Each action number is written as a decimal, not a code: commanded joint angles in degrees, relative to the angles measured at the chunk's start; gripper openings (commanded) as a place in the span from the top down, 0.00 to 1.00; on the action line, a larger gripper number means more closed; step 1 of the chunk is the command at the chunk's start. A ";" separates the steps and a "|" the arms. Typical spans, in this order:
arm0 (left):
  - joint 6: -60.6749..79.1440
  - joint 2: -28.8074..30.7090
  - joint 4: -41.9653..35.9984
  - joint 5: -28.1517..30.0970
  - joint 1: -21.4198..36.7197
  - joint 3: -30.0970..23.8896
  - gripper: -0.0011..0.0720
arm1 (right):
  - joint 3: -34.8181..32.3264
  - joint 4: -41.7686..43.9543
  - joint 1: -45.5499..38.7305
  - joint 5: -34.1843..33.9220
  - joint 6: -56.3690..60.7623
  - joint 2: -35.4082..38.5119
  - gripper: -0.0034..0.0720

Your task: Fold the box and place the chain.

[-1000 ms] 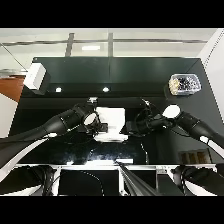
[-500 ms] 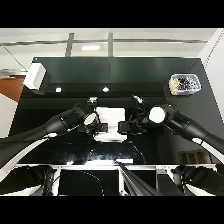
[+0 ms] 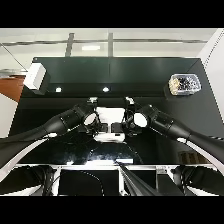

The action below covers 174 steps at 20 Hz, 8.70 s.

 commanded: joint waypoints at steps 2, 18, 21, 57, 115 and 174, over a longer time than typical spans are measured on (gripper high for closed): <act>-0.02 -0.04 0.07 0.17 0.02 -0.04 0.95 | 0.57 -3.41 0.83 2.36 2.47 -0.52 0.49; -0.04 -0.02 0.04 0.15 0.02 -0.04 0.95 | 4.13 -8.90 1.75 6.43 3.23 -3.52 0.52; -0.04 -0.02 0.04 0.13 0.02 -0.04 0.95 | 6.12 -11.13 3.08 9.25 4.94 -6.29 0.56; -0.04 -0.02 0.00 0.09 0.02 -0.04 0.95 | 6.27 -12.11 3.61 5.57 7.23 -9.01 0.89; -0.07 -0.04 0.00 0.50 0.02 -0.04 0.95 | 33.00 -18.53 -58.69 1.92 -8.31 -18.86 0.24; -0.04 -0.04 -0.17 1.29 0.02 -0.04 0.95 | 40.13 16.37 -40.11 36.65 -52.89 18.56 0.90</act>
